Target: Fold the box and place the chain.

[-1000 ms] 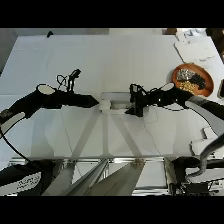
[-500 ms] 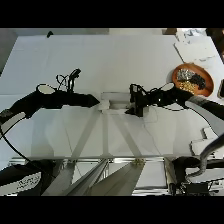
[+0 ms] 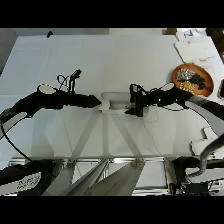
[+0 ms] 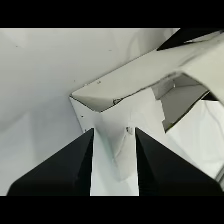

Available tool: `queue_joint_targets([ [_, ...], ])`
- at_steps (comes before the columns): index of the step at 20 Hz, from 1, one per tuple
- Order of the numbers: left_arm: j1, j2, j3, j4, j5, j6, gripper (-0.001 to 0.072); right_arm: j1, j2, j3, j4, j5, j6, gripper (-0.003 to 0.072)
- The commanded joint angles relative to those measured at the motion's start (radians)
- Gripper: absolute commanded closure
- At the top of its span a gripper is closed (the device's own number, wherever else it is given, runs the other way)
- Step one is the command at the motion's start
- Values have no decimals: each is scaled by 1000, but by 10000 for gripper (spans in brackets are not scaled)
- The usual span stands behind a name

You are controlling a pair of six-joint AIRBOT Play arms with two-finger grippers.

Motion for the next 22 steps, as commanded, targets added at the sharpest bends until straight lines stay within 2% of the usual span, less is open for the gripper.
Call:
queue_joint_targets([
  [1,-5,-2,0,-42,-10,0,414,0,0,1,0,0,0,194],
  [7,-55,-42,1,-37,-13,0,415,0,0,1,0,0,0,194],
  [11,-54,-43,1,-17,8,0,414,0,0,1,0,0,0,194],
  [17,-55,-43,1,-17,92,0,414,0,0,1,0,0,0,194],
  [22,-55,-43,1,-16,98,3,415,0,0,1,0,0,0,194],
])
